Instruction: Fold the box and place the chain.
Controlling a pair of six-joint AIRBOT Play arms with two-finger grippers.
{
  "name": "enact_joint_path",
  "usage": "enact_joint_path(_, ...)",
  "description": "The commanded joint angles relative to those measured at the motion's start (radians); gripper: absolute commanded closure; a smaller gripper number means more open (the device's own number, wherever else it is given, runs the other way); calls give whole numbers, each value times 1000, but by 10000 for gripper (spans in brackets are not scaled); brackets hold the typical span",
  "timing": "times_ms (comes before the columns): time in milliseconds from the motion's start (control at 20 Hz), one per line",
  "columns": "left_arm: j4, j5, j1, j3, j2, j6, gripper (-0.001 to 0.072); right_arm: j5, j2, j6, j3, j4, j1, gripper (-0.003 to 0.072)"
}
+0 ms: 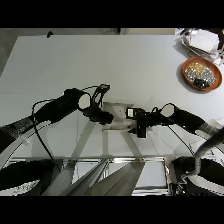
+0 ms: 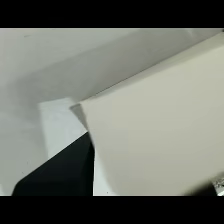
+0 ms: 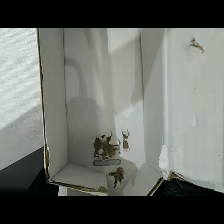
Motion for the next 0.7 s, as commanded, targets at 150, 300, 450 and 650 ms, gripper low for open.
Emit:
enact_joint_path(150,31,-5,-8,19,-14,-99,499,0,-1,3,0,1,1,366)
enact_joint_path(300,130,-6,-41,19,-18,-248,496,0,-1,3,0,1,1,366)
enact_joint_path(450,197,-22,-77,19,-18,-380,415,0,-1,3,0,0,1,366)
enact_joint_path(650,200,-66,-90,19,-18,-417,269,0,-1,3,0,0,1,366)
